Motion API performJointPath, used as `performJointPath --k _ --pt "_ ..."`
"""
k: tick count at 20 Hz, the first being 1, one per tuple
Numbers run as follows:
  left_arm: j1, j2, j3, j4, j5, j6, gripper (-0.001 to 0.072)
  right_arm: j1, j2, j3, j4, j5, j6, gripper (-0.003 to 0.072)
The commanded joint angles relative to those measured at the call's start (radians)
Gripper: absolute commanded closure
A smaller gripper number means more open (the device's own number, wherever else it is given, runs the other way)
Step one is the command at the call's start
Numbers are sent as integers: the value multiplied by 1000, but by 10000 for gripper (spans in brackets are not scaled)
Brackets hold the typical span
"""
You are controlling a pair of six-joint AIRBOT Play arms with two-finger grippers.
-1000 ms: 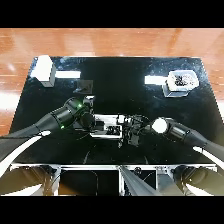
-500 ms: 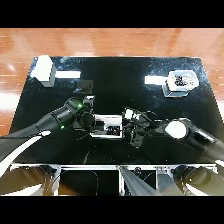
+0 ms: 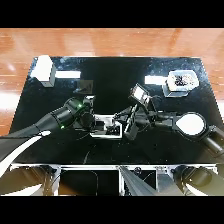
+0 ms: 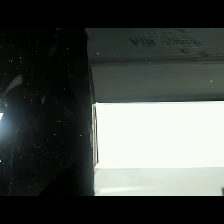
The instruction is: Fold the box and place the chain.
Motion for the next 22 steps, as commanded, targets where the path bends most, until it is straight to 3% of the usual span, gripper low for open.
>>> performJointPath --k 1,7,8,9,10,15,18,20,22 --pt "0 0 1 0 -5 0 689 16 -18 11 76 -16 3 645" --pt "0 0 1 0 -4 0 690 46 -116 11 75 -14 7 640" --pt "0 0 1 0 -4 0 690 46 -117 11 71 -15 7 416" --pt "0 0 1 0 -3 0 690 43 -116 14 67 -12 8 58" --pt "0 0 1 0 -4 0 689 37 -116 19 60 8 11 4" --pt "0 0 8 1 -2 0 689 -90 -39 50 -53 183 162 5" --pt "0 0 29 2 -3 0 689 -219 14 51 -204 342 338 4" --pt "0 0 41 2 -4 0 689 -280 19 50 -229 463 393 4" --pt "0 0 44 2 -2 0 645 -297 19 50 -230 526 406 4"
